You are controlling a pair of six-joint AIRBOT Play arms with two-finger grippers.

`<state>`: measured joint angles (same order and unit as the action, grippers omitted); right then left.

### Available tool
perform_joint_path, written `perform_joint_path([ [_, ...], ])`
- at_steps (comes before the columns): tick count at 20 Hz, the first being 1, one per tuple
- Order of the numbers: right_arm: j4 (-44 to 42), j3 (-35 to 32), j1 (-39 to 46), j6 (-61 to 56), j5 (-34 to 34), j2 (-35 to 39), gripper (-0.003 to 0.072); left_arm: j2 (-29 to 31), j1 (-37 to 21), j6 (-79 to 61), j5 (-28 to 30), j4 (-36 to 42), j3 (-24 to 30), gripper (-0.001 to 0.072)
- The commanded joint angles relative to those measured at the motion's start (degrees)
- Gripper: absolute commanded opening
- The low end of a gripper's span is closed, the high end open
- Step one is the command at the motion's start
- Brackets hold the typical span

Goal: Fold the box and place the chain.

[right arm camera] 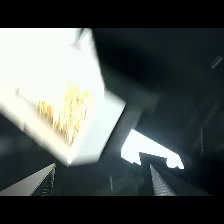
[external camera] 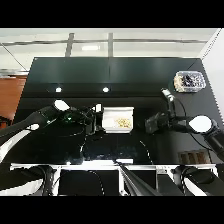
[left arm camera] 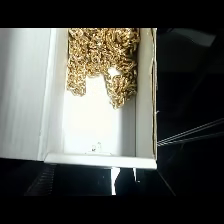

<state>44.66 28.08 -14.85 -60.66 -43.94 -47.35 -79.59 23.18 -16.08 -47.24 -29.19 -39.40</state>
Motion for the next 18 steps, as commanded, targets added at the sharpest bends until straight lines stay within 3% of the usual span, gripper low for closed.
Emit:
perform_joint_path([
  [1, -4.3, 2.4, 0.2, -4.5, 15.1, -2.0, 0.0675, 0.0, 0.0, 1.1, 0.7, -0.2, -0.1, 0.0350],
  [5, -4.1, 15.3, 0.0, -4.4, 14.3, -13.3, 0.0675, 0.0, 0.0, 1.1, 0.7, -0.2, -0.1, 0.0350],
  [9, -4.1, 22.6, -3.0, -0.2, 3.3, -24.3, 0.0675, 0.0, 0.0, 1.1, 0.7, -0.2, -0.1, 0.0350],
  [13, -0.1, 22.9, -4.8, 21.3, -7.5, -25.3, 0.0675, 0.0, 0.0, 1.0, 0.8, -0.3, -0.1, 0.0351],
  [15, 3.0, 24.3, -4.0, 26.6, -10.7, -24.2, 0.0675, 0.0, 0.0, 1.0, 0.8, -0.3, -0.1, 0.0350],
  [18, 2.1, 25.0, -5.0, 40.0, -16.4, -23.8, 0.0674, 0.0, 0.0, 1.0, 0.8, -0.3, -0.1, 0.0351],
])
